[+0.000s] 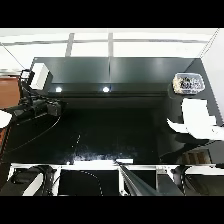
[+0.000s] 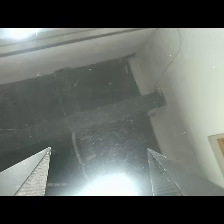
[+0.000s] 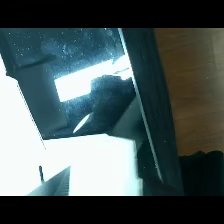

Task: Fold the box and place the chain.

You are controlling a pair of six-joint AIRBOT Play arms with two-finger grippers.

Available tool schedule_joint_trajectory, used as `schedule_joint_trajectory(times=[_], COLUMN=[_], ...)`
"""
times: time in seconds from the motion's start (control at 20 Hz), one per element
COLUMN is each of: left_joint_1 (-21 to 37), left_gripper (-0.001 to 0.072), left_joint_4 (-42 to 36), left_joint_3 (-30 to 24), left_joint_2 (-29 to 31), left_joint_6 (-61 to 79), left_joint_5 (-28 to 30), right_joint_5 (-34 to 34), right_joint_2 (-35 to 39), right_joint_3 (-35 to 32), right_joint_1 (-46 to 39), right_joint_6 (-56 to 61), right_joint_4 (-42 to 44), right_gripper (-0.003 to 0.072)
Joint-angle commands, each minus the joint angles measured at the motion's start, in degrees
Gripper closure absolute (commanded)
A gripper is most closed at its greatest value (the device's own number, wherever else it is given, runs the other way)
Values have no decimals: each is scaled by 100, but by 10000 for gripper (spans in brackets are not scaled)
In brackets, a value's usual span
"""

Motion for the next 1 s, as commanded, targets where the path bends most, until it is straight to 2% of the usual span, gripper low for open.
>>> schedule_joint_trajectory(times=[0.0, 0.05, 0.25, 0.3, 0.35, 0.45, 0.5, 0.65, 0.95], left_joint_1=[-2, -2, -2, -2, -2, -2, -2, -2, -2], left_gripper=[0, 0, 1, 1, 0, 1, 1, 1, 1], left_joint_4=[-107, -107, -107, -107, -107, -107, -107, -107, -133], left_joint_3=[4, 4, 4, 4, 4, 4, 4, 2, -13], left_joint_2=[-2, -2, -2, -2, -2, -2, -2, -2, -2], left_joint_6=[-7, -7, -4, -4, -4, -4, -4, -4, -7], left_joint_5=[9, 4, 0, 0, 0, -4, -15, -17, -61], right_joint_5=[229, 251, 472, 494, 492, 507, 516, 509, 603], right_joint_2=[-7, 20, 160, 229, 321, 535, 664, 1115, 2155], right_joint_3=[11, 11, 7, -20, -48, -109, -199, -721, -2055], right_joint_1=[9, 9, 9, 11, 33, 136, 203, 466, 1283], right_joint_6=[-105, -107, 79, 105, 94, 118, 133, 133, 157], right_joint_4=[50, 50, 173, 343, 496, 549, 627, 1086, 2564], right_gripper=[454, 492, 494, 582, 627, 630, 671, 672, 670])
